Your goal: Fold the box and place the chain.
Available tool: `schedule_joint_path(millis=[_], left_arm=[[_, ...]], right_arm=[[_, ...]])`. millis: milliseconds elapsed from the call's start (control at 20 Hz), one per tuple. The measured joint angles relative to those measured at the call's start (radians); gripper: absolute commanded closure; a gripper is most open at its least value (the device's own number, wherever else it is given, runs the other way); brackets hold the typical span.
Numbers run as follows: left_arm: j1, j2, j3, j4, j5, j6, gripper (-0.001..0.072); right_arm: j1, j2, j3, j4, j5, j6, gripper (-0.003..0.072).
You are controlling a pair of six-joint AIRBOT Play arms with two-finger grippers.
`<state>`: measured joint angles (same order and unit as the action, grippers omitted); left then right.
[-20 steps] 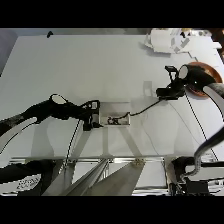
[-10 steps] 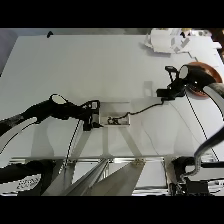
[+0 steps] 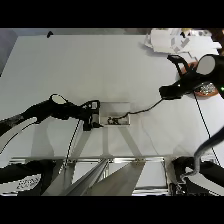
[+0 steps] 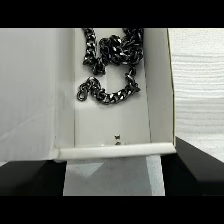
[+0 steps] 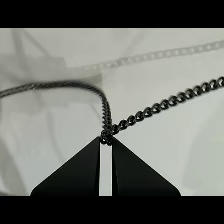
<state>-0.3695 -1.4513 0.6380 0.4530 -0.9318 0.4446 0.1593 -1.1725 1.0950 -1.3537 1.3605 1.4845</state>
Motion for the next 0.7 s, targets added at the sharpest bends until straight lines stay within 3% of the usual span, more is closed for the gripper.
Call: schedule_joint_path(millis=[350,700], left_arm=[[0.0,0.0,0.0,0.0,0.0,0.0,0.0499],[0.0,0.0,0.0,0.0,0.0,0.0,0.0499]], right_arm=[[0.263,0.159,0.0,0.156,-0.015,-0.005,0.0667],[0.504,0.186,0.0,0.221,-0.24,0.024,0.0667]])
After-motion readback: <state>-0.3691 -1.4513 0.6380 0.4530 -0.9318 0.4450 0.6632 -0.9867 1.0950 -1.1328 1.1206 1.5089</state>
